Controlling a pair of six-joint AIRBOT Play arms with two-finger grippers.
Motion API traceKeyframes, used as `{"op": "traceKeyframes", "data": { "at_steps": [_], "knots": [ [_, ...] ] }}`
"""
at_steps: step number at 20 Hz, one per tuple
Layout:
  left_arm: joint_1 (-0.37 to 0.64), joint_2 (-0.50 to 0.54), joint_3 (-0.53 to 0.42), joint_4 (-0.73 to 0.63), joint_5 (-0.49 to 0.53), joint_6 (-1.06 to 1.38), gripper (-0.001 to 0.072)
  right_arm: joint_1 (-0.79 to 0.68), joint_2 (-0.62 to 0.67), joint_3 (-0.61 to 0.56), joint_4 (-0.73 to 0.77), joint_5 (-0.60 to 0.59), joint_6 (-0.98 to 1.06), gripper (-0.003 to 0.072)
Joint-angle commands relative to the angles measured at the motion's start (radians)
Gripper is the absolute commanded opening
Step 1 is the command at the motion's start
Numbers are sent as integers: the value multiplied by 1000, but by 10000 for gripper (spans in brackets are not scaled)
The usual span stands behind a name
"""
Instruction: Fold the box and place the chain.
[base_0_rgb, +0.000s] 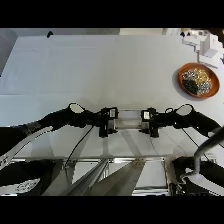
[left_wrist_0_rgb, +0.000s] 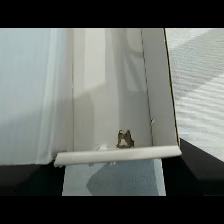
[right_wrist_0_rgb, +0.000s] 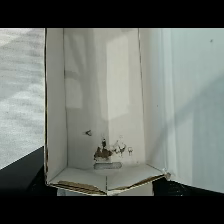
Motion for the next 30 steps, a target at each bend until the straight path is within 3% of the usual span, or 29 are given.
{"op": "traceKeyframes", "data": {
  "at_steps": [1,2,3,4,9,14,17,18,19,21,22,24,30],
  "knots": [
    [0,0,1,0,1,0,139,1,0,0,6,-23,12,339],
    [0,0,1,0,1,0,139,1,0,0,4,-6,12,341],
    [0,0,1,0,1,0,139,1,0,0,4,5,12,401],
    [0,0,1,0,1,0,139,1,0,0,5,8,13,696],
    [0,0,1,0,1,0,139,-18,62,0,-121,27,217,709],
    [0,0,1,0,1,0,139,-95,264,0,-379,105,434,704],
    [0,0,1,0,1,0,139,-87,372,0,-284,120,459,679],
    [0,0,1,0,1,0,139,-68,399,0,-217,120,448,628],
    [0,0,1,0,1,0,139,-48,421,0,-177,120,445,520],
    [0,0,1,0,1,0,139,-8,454,0,-164,122,445,60],
    [0,0,1,0,1,0,139,11,458,0,-152,121,444,22],
    [0,0,1,0,1,0,139,61,456,0,-113,88,444,21],
    [0,0,1,0,0,0,139,142,355,10,166,-203,316,21]
  ]
}}
